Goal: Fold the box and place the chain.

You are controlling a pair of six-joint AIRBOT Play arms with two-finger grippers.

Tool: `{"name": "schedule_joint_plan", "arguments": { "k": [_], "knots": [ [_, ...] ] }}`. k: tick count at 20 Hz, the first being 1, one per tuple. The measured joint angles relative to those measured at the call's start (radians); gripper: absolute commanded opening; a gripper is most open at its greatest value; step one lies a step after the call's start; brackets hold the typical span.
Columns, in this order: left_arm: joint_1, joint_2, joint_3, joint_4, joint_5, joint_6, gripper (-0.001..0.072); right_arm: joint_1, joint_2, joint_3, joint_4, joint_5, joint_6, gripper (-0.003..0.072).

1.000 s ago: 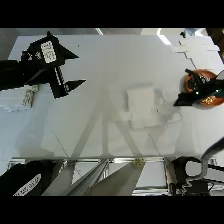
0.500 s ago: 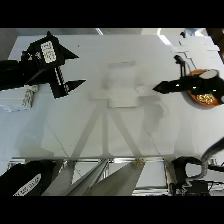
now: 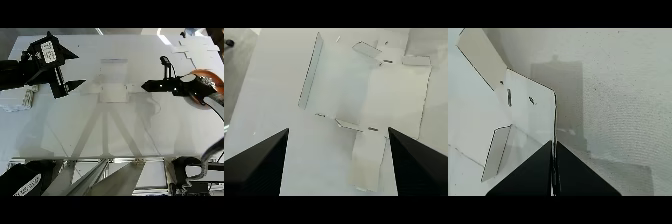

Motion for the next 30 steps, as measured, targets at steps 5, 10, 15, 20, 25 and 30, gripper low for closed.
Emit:
{"name": "schedule_joint_plan", "arguments": {
  "k": [5,10,15,20,25,30],
  "knots": [
    [0.0,0.0,0.0,0.0,0.0,0.0,0.0698,0.006,-0.002,0.0,0.006,-0.008,0.0,0.0016],
    [0.0,0.0,0.0,-0.006,0.023,0.032,0.0698,0.007,-0.002,0.0,0.007,-0.01,0.001,0.0016],
    [0.0,0.0,0.0,-0.06,0.024,0.012,0.0693,0.007,-0.002,0.0,0.008,-0.011,0.001,0.0016],
    [0.002,-0.006,-0.001,-0.17,0.007,-0.012,0.0386,0.007,-0.002,0.0,0.008,-0.013,0.001,0.0016],
    [0.021,-0.111,-0.002,-0.233,-0.002,-0.06,0.0391,0.007,-0.002,0.0,0.008,-0.013,0.001,0.0016],
    [0.043,-0.329,0.021,-0.257,-0.01,-0.145,0.0436,0.007,-0.002,0.0,0.008,-0.012,0.001,0.0016]
  ]
}}
